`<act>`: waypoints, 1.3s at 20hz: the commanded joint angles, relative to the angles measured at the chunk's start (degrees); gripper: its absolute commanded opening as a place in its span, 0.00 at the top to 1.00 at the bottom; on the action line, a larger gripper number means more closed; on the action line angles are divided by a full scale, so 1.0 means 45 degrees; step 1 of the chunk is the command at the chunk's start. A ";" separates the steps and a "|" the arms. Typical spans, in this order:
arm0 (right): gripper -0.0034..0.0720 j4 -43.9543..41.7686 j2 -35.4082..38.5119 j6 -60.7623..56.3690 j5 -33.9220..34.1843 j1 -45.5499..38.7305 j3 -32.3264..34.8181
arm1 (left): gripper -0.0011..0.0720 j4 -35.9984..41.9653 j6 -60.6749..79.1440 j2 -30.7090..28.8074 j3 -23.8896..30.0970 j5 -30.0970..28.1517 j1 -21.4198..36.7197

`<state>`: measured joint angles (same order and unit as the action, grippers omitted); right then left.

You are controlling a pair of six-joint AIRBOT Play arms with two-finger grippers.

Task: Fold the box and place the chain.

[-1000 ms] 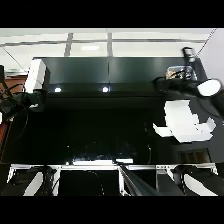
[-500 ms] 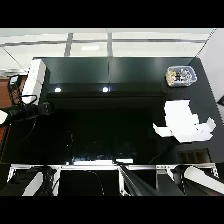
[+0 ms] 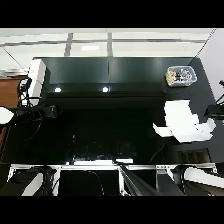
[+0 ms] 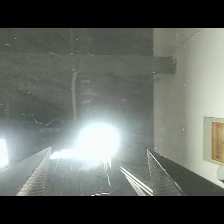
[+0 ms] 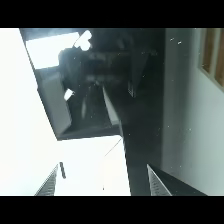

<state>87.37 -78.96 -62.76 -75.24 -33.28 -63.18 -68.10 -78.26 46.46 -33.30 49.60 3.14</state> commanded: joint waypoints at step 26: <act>0.94 -0.9462 0.3463 0.3376 -0.0238 0.0447 0.2336 | 0.01 0.0136 -0.0034 0.0015 0.0005 -0.0243 -0.0063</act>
<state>58.50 -66.74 -51.03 -77.03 -31.31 -56.25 -67.96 -78.43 46.48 -33.30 48.69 2.90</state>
